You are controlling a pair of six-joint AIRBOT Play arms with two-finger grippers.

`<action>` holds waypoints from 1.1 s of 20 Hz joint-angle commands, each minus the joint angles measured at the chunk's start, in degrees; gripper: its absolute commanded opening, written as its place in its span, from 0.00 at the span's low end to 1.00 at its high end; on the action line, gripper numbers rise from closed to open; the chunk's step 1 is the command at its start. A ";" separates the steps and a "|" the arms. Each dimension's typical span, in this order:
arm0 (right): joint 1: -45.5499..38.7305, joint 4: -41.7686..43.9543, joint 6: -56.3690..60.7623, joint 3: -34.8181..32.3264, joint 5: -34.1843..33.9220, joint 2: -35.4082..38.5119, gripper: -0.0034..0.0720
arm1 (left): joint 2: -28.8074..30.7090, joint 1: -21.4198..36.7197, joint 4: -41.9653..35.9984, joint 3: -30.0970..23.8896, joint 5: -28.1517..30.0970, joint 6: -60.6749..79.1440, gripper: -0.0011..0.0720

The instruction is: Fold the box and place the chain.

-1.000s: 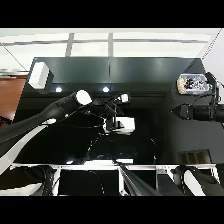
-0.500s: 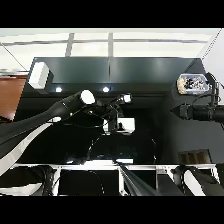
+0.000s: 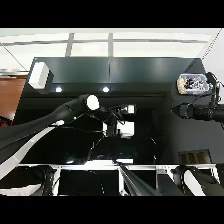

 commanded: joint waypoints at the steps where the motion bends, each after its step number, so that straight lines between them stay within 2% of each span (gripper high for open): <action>1: -0.02 0.00 0.02 -0.02 -0.13 0.04 0.07 | -0.13 -1.79 4.44 0.00 3.28 -0.24 0.99; 3: -0.02 0.00 0.02 -0.02 -0.13 0.04 0.07 | -0.28 -2.49 4.46 0.00 6.16 -0.24 0.99; 6: -0.02 0.00 0.02 -0.02 -0.15 0.04 0.07 | -1.51 -3.67 5.88 0.00 6.95 -0.79 0.97; 7: -0.02 0.00 0.02 -0.02 -0.15 0.04 0.07 | -1.62 -3.82 7.08 0.02 6.97 -3.06 0.88; 8: -0.02 0.02 0.04 -0.02 -0.15 0.04 0.07 | -1.49 -3.87 8.66 0.07 6.75 -6.38 0.60; 9: -0.02 0.02 0.04 -0.02 -0.15 0.04 0.07 | -1.03 -3.69 10.60 0.07 6.38 -9.40 0.38; 13: -0.02 0.00 0.46 -0.02 -0.11 0.04 0.07 | 4.31 0.50 21.90 0.04 0.35 -25.33 0.37; 15: -0.02 0.02 0.46 -0.02 -0.13 0.04 0.07 | 7.61 6.25 31.67 -0.17 -5.99 -37.51 0.37; 17: -0.02 0.02 0.46 -0.02 -0.13 0.04 0.07 | 10.16 14.47 39.71 -1.05 -12.46 -47.65 0.37; 19: -0.02 0.00 0.46 -0.02 -0.13 0.04 0.07 | 12.74 25.09 41.94 -2.97 -16.57 -53.16 0.37; 22: -0.02 0.02 0.46 -0.02 -0.20 0.04 0.07 | 16.04 41.90 41.70 -6.12 -16.92 -54.88 0.37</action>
